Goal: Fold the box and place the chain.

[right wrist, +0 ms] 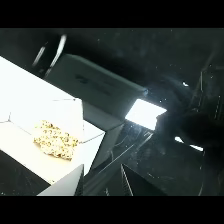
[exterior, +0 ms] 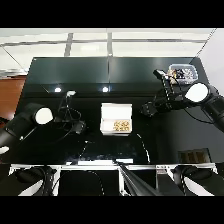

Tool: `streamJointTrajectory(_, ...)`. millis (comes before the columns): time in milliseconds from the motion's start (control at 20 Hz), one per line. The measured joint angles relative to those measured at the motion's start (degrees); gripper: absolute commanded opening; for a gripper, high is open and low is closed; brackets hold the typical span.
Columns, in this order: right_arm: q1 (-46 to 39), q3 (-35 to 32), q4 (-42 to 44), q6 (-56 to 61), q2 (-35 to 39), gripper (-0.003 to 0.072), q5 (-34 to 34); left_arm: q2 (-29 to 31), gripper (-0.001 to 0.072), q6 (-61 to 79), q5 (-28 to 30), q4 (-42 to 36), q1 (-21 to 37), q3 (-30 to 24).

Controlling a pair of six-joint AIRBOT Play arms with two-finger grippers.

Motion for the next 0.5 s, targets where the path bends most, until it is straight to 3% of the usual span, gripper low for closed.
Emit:
streamJointTrajectory(50,0.0,0.0,0.0,0.0,0.0,0.0281,-0.1,0.4,0.0713,9.7,1.1,-3.9,0.7,-1.8)
streamJointTrajectory(300,0.0,0.0,0.0,0.0,0.0,0.0281,-0.5,0.3,0.0710,48.3,6.6,-13.4,-0.1,-5.5)
streamJointTrajectory(500,0.0,0.0,0.0,0.1,0.0,0.0281,-0.6,-4.8,0.0711,67.9,8.3,-20.2,0.4,-4.3)
